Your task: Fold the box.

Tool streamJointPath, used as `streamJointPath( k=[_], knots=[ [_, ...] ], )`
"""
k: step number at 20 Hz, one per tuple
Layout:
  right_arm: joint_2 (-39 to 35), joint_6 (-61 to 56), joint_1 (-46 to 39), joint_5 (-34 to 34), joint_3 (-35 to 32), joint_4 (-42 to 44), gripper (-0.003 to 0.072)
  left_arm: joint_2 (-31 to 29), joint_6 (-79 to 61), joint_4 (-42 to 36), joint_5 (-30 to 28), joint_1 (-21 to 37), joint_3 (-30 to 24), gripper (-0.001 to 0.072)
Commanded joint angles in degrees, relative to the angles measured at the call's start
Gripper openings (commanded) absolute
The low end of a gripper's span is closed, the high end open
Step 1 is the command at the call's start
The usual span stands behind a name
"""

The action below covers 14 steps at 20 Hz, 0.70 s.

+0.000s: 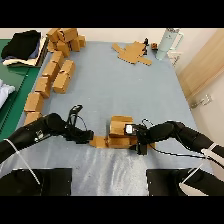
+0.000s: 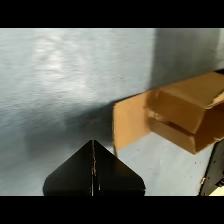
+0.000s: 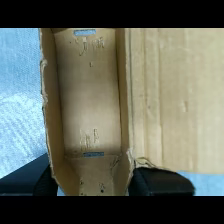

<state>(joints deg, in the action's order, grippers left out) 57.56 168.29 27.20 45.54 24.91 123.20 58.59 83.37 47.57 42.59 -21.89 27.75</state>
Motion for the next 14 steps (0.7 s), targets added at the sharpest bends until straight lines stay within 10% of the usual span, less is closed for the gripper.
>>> streamJointPath(
  k=[1, 14],
  knots=[
    [0.0, 0.0, 0.0, 0.0, 0.0, 0.0, 0.0446, 1.7, 0.7, -4.3, -4.7, -6.1, -0.1, 0.0012],
    [0.0, 0.0, 0.0, 0.0, 0.0, 0.0, 0.0445, 0.8, 5.2, -2.0, -3.0, -11.4, 6.5, 0.0016]
  ],
)
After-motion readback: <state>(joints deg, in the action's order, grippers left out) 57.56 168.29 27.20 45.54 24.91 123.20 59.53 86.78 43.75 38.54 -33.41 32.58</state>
